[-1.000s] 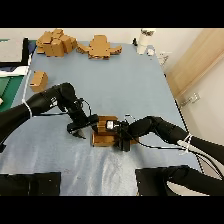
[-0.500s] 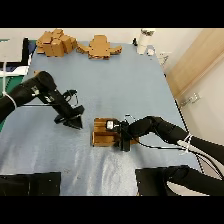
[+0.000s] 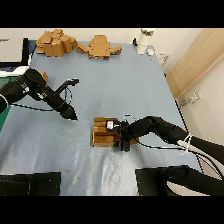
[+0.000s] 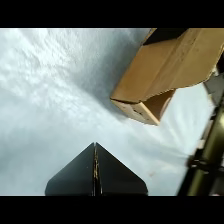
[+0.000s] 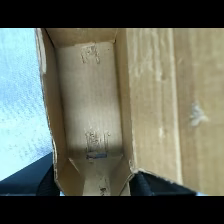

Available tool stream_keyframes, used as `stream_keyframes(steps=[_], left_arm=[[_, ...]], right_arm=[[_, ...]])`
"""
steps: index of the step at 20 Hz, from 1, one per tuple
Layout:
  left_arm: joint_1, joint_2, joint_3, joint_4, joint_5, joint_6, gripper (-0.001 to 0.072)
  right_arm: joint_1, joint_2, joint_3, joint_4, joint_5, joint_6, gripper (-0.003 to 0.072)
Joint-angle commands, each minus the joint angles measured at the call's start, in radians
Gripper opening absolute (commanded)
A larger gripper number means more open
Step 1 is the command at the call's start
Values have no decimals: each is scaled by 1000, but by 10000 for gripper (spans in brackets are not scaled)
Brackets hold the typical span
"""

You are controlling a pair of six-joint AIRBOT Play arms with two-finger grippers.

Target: Fold the box.

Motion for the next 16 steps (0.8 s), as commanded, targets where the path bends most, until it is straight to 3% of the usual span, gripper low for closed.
stream_keyframes(steps=[1,4,7,11,12,13,14,16], left_arm=[[-45,1,0,0,112,236,10],[-32,15,-55,-82,194,436,9],[-19,72,-232,-176,310,725,9],[-35,195,-501,-504,430,1221,15],[-50,212,-551,-544,425,1289,264],[-66,217,-581,-555,416,1305,678],[-85,216,-600,-549,412,1304,720],[-110,216,-615,-546,431,1302,720]], right_arm=[[0,0,0,0,0,0,512],[0,0,0,0,0,0,512],[0,0,0,0,0,0,512],[0,0,0,0,0,0,512],[0,0,0,0,0,0,512],[0,0,0,0,0,0,512],[0,0,0,0,0,0,512],[0,0,0,0,0,0,512]])
